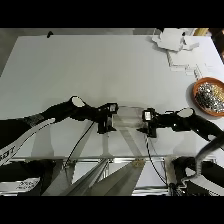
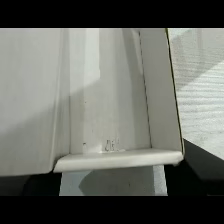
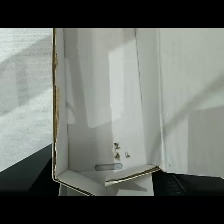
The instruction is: Fold the box and place the chain.
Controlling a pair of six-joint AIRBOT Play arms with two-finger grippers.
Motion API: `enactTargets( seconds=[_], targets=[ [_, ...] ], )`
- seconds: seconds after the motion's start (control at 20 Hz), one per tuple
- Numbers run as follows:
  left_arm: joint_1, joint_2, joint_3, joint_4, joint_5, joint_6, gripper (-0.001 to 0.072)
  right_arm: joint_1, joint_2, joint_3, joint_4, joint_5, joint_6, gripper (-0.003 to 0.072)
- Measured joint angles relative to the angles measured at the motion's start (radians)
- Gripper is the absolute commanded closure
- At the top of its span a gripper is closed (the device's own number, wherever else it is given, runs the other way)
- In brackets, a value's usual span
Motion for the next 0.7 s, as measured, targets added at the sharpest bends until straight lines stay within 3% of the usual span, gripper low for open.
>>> enactTargets(
  seconds=[0.6,0.65,0.7],
  targets=[
    [0.000,0.000,0.000,0.000,0.000,0.000,0.0337,0.000,0.000,0.000,0.001,-0.006,-0.003,0.0275],
    [0.000,0.000,0.000,0.000,0.000,0.000,0.0337,0.000,0.000,0.000,0.000,0.001,-0.001,0.0215],
    [0.000,0.000,0.000,0.000,0.000,0.000,0.0337,0.000,0.000,0.000,0.000,0.004,0.001,0.0015]
  ],
)
